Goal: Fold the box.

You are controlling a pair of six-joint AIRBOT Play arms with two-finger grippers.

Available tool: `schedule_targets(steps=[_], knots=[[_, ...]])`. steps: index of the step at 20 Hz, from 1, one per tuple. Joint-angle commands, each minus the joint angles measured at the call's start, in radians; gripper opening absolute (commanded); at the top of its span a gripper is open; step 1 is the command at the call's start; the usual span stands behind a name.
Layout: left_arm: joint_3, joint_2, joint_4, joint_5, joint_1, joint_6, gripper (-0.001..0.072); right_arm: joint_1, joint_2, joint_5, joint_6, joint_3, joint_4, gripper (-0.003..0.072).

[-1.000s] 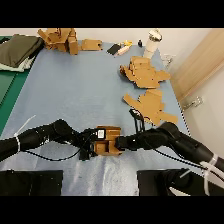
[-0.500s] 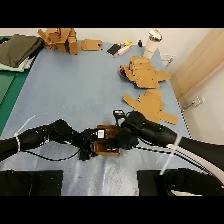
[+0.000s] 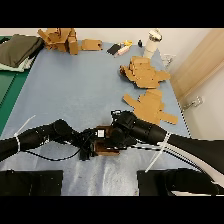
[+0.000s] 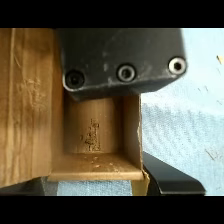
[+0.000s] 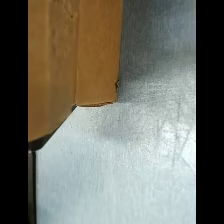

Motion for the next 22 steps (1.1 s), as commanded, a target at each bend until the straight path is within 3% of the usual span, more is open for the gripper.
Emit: schedule_targets(steps=[1, 2, 3, 6, 7, 8, 18, 22], knots=[[0.001, 0.001, 0.002, 0.0, 0.0, 0.003, 0.0363, 0.002, -0.002, 0.0, 0.005, 0.002, -0.004, 0.0078], [0.0, 0.001, 0.002, 0.0, 0.0, 0.003, 0.0363, 0.002, 0.002, -0.002, 0.005, 0.002, -0.003, 0.0212], [0.0, 0.001, 0.002, 0.0, 0.0, 0.003, 0.0363, 0.002, 0.006, -0.002, 0.005, 0.002, -0.003, 0.0277], [0.0, 0.001, 0.002, 0.0, 0.0, 0.002, 0.0363, 0.001, 0.023, -0.016, 0.005, 0.003, -0.001, 0.0305], [0.0, 0.001, 0.002, 0.0, 0.0, 0.002, 0.0363, 0.001, 0.027, -0.034, 0.005, 0.003, -0.001, 0.0406], [-0.001, 0.001, 0.002, 0.0, 0.0, 0.002, 0.0363, 0.001, 0.032, -0.043, 0.005, 0.003, -0.001, 0.0455], [-0.002, 0.001, 0.002, 0.0, 0.0, 0.003, 0.0363, 0.001, 0.056, -0.039, 0.032, 0.003, 0.001, 0.0455], [-0.001, 0.001, 0.002, 0.001, 0.0, 0.003, 0.0363, 0.001, 0.152, -0.072, 0.032, 0.018, 0.051, 0.0454]])
